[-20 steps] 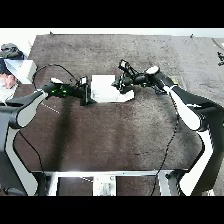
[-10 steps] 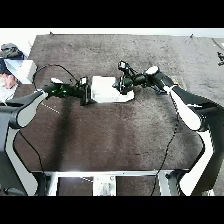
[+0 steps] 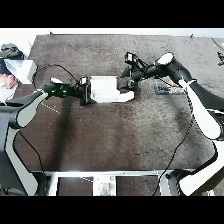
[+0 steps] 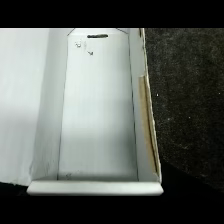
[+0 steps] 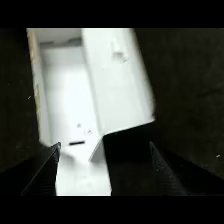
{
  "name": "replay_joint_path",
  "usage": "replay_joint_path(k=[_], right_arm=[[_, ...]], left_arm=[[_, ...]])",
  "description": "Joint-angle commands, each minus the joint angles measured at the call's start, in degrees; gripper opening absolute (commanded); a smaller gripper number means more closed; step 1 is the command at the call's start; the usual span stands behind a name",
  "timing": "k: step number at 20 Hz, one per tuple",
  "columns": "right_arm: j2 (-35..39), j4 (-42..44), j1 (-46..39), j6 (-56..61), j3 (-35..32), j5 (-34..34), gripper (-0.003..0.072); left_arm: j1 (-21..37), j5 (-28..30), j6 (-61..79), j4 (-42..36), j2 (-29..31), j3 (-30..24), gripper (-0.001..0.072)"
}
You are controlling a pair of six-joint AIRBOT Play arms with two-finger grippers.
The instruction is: Fold the box and place the chain.
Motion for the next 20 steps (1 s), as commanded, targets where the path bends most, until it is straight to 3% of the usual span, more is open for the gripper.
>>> replay_joint_path(k=[1, 11, 12, 14, 15, 16, 20], right_arm=[[-1.0, -5.1, -0.3, 0.3, 0.0, 2.4, 0.0596], [-7.5, -5.5, 3.5, -3.5, 0.0, -2.3, 0.0577], [-7.5, -5.6, 3.7, -3.5, 0.0, -2.3, 0.0473], [-7.6, -5.5, 4.0, -3.5, 0.0, -2.3, 0.0435], [-7.6, -5.5, 4.2, -3.5, 0.0, -2.1, 0.0324], [-7.7, -5.5, 4.3, -3.5, 0.0, -1.9, 0.0272], [-8.3, -2.6, 4.7, -3.5, 0.0, -1.7, 0.0274]], left_arm=[[0.0, 0.1, 0.0, 0.0, 0.0, 0.0, 0.0205], [0.0, 0.1, 0.0, 0.0, 0.0, 0.0, 0.0205], [0.0, 0.1, 0.0, 0.0, 0.0, 0.0, 0.0205], [0.0, 0.1, 0.0, 0.0, 0.0, 0.0, 0.0205], [0.0, 0.0, 0.0, 0.0, 0.0, 0.0, 0.0205], [0.0, 0.1, 0.0, 0.0, 0.0, 0.0, 0.0205], [0.0, 0.1, 0.0, 0.0, 0.0, 0.0, 0.0205]])
